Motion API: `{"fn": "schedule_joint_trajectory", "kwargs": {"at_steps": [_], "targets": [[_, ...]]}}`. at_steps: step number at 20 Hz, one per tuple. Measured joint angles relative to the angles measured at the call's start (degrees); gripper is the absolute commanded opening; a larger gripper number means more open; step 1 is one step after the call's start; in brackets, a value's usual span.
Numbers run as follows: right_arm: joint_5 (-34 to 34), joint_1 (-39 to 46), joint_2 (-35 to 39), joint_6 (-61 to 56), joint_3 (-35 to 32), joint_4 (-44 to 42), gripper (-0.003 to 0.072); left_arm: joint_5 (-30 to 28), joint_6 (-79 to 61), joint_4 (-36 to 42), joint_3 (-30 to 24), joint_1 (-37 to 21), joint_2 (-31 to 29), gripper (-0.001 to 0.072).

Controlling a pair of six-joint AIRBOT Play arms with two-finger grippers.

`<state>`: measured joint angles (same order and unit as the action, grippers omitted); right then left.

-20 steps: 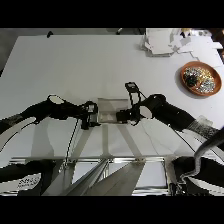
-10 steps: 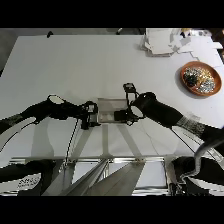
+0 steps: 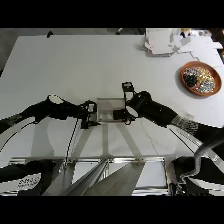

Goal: Fold the box and place the chain.

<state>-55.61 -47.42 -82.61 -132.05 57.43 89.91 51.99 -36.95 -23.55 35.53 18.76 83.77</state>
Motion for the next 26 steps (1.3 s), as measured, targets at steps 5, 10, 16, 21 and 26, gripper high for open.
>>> {"fn": "schedule_joint_trajectory", "kwargs": {"at_steps": [5,10,16,21,26], "targets": [[0.5,-0.3,-1.0,-0.1,0.2,0.2,0.0122,0.1,0.0,0.0,0.0,0.0,0.0,0.0032],[0.7,-0.3,-2.4,-0.1,0.3,0.3,0.0043,0.1,-0.1,0.0,0.0,0.0,0.0,0.0032],[0.5,-0.4,-2.9,0.3,0.3,-0.2,0.0356,0.6,-0.4,-0.3,0.0,0.1,0.0,0.0032],[0.2,-0.4,-2.9,0.2,0.3,0.1,0.0338,0.3,-0.3,-0.1,0.0,0.1,0.0,0.0032],[-0.9,-0.3,-2.9,-5.5,0.5,0.5,0.0125,0.2,-0.1,-0.1,0.0,0.1,0.0,0.0032]]}}
